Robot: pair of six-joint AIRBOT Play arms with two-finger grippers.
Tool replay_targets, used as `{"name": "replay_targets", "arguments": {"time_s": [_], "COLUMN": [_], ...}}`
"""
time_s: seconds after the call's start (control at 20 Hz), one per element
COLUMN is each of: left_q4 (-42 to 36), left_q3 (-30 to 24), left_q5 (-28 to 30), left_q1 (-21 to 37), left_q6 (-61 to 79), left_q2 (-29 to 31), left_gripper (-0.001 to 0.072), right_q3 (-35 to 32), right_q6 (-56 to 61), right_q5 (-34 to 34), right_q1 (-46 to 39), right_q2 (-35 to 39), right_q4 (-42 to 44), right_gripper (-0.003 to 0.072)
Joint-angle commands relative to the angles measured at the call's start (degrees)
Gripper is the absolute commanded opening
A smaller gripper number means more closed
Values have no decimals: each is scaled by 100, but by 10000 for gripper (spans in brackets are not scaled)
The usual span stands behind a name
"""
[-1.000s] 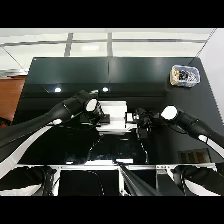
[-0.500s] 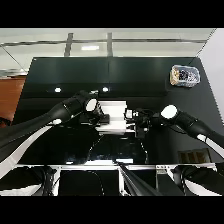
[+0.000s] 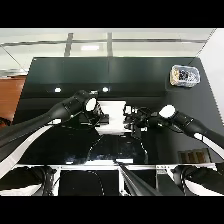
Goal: Fold the box and place the chain.
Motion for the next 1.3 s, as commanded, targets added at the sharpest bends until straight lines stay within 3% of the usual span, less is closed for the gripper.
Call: {"name": "replay_targets", "arguments": {"time_s": [0.0,0.15,0.2,0.25,0.3,0.35,0.45,0.5,0.55,0.6,0.65,0.85,1.0,1.1,1.25], "left_q4": [-9,-9,-9,-9,-9,-9,-9,-9,-9,-9,-9,-7,-4,-7,-4], "left_q3": [2,2,2,2,2,2,2,2,2,2,2,2,2,2,2], "left_q5": [20,20,20,20,20,20,20,20,20,20,20,20,20,20,22], "left_q1": [0,0,0,0,0,0,0,0,0,0,0,7,7,4,4], "left_q6": [0,0,0,0,0,0,0,0,0,0,0,0,0,0,0], "left_q2": [4,4,4,4,4,4,4,4,4,4,4,4,4,4,4], "left_gripper": [30,30,29,29,29,29,29,29,29,30,29,29,29,29,29], "right_q3": [-4,-83,-85,-85,-85,-85,-85,-85,-83,-81,-81,87,249,190,-420], "right_q6": [96,107,131,179,197,240,378,461,538,645,874,3842,6269,7418,8177], "right_q5": [-7,-33,-31,-35,-35,-35,-7,-11,26,107,205,970,1443,1565,1563], "right_q1": [4,4,4,4,4,4,4,4,2,2,-17,-678,-2061,-3036,-4085], "right_q2": [-61,-116,-116,-116,-114,-114,-111,-111,-111,-98,-46,826,1628,1698,1445], "right_q4": [55,293,258,264,271,291,289,299,393,382,363,-295,-1770,-2487,-1998], "right_gripper": [224,222,145,125,173,368,146,243,430,186,18,21,21,21,21]}}
